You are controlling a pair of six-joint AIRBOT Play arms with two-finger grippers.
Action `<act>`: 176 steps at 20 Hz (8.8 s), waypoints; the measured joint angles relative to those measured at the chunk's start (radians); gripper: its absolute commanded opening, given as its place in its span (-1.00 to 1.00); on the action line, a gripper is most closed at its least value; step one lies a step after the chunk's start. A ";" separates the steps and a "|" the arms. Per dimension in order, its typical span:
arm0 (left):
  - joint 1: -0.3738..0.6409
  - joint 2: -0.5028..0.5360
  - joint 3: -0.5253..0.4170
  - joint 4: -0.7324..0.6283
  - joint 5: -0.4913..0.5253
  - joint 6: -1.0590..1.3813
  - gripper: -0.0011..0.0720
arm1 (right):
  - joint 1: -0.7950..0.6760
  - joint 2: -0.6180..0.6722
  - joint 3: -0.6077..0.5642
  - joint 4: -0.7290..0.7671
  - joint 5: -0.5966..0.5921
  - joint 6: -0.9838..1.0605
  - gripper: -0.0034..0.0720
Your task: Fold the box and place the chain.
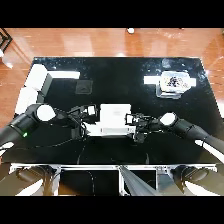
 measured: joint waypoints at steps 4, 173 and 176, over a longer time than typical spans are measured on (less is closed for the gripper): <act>-0.014 -0.058 -0.001 -0.040 0.069 0.062 0.77 | 0.000 0.000 0.000 0.000 0.000 0.000 0.14; 0.374 -0.254 -0.067 -0.313 -0.166 -0.819 -0.92 | 0.000 -0.001 0.000 0.000 0.000 0.000 -0.01; 0.330 -0.257 -0.067 -0.322 -0.137 -0.837 -0.92 | 0.000 -0.001 0.000 0.000 0.000 0.000 -0.01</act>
